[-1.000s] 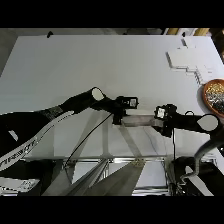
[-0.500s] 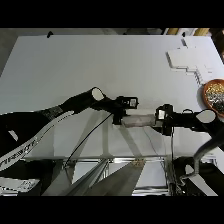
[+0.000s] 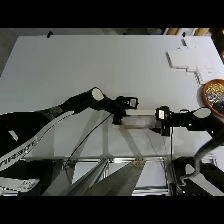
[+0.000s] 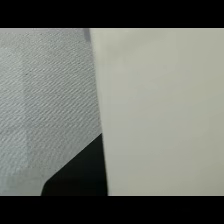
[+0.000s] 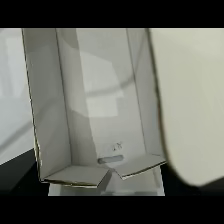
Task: Fold the box and place the chain.
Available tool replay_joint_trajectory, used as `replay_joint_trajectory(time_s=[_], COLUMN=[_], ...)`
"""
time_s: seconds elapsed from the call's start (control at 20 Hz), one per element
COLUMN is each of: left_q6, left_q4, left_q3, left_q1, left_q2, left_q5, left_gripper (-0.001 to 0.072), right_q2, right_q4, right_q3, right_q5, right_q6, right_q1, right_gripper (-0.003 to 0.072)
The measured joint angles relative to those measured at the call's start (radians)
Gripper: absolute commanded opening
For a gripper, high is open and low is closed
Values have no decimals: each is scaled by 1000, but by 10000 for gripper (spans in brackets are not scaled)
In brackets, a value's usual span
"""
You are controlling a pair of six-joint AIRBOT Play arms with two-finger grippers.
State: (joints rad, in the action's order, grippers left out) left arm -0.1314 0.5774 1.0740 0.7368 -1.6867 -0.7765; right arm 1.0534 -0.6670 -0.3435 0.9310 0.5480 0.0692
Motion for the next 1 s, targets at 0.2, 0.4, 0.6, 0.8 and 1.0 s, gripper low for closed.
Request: replay_joint_trajectory(time_s=[0.2, 0.4, 0.6, 0.8, 1.0], left_q6=[0, -4, -2, 0, 2], left_q4=[2, 3, -1, -1, -2], left_q3=[0, 0, -1, -1, -1], left_q1=[0, 0, 1, 1, 1], left_q2=[0, 0, 0, 0, 0], left_q5=[-2, -4, -5, -3, 0], left_gripper=[10, 10, 10, 10, 10], right_q2=[19, 24, 35, 44, 47], right_q4=[6, -1, 0, -3, -17], right_q3=[0, 0, 1, 0, 1], right_q5=[33, 77, 96, 71, 32], right_q6=[-17, -43, -45, -46, -46], right_q1=[1, 2, 1, 1, 1], right_gripper=[656, 638, 606, 546, 554])
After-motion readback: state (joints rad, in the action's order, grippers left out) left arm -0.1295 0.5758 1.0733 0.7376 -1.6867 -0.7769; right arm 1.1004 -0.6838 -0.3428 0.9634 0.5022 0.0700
